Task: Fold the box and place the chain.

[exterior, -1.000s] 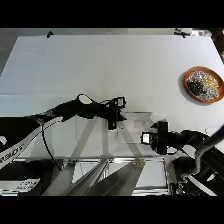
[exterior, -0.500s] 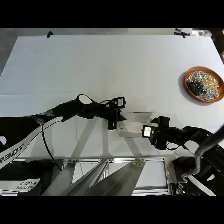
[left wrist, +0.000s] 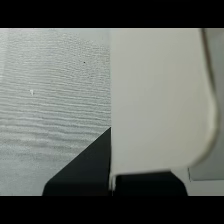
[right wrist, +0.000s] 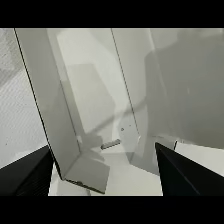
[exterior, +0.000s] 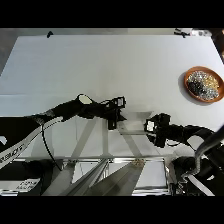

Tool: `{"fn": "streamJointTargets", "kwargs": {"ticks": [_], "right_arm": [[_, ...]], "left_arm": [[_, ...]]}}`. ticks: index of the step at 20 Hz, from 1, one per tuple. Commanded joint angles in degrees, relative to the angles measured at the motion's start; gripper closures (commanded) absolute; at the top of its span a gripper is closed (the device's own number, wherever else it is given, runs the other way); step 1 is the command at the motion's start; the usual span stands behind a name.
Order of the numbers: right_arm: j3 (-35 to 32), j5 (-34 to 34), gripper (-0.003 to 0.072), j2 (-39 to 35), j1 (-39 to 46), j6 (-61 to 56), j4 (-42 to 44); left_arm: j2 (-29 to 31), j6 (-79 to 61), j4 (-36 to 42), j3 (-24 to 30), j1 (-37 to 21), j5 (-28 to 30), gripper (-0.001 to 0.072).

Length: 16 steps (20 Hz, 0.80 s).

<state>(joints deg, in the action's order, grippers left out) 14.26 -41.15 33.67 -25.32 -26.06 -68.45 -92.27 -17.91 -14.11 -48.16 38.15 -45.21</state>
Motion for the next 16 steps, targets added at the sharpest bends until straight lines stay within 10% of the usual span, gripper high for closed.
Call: {"fn": "streamJointTargets", "kwargs": {"ticks": [1, 16], "right_arm": [[0.1, 0.2, -0.0011, 0.0, 1.8, 4.1, 2.3], [0.1, 1.6, -0.0011, 0.2, 8.5, 16.4, 7.2]], "left_arm": [[0.0, -0.1, 0.0, 0.0, 0.0, 0.0, 0.0698], [0.0, -0.1, 0.0, 0.0, 0.0, 0.0, 0.0698]]}}
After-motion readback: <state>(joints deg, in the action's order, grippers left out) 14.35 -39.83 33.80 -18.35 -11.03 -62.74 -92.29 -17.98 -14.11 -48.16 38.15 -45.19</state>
